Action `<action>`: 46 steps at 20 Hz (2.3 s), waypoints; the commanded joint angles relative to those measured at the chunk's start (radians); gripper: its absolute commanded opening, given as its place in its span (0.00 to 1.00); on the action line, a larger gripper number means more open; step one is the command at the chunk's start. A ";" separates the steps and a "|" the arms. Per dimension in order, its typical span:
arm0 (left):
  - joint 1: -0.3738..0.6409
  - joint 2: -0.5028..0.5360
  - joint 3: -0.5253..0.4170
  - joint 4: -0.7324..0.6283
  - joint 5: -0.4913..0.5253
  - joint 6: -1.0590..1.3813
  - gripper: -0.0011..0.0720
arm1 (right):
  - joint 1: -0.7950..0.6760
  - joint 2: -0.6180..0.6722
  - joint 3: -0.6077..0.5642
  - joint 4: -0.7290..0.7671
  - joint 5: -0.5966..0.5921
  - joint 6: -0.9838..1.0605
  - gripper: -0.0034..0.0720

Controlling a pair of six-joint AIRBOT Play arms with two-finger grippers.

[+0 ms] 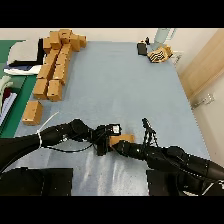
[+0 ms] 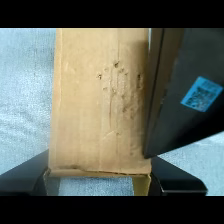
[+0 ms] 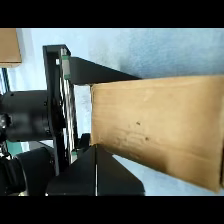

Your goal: Fold the box.

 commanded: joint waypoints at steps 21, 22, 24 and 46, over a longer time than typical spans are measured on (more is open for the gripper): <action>0.000 0.000 0.001 0.000 0.000 0.000 0.94 | 0.000 -0.047 -0.001 -0.003 -0.012 0.007 0.05; 0.000 0.000 0.001 0.000 0.000 0.000 0.94 | 0.000 -0.056 -0.001 -0.004 -0.013 0.007 0.05; 0.000 0.000 0.001 0.000 0.000 0.000 0.94 | 0.000 -0.063 0.000 -0.007 -0.013 0.007 0.05; 0.000 0.000 0.001 0.000 0.002 0.000 0.94 | -0.191 0.111 0.061 -0.348 -0.277 0.034 0.05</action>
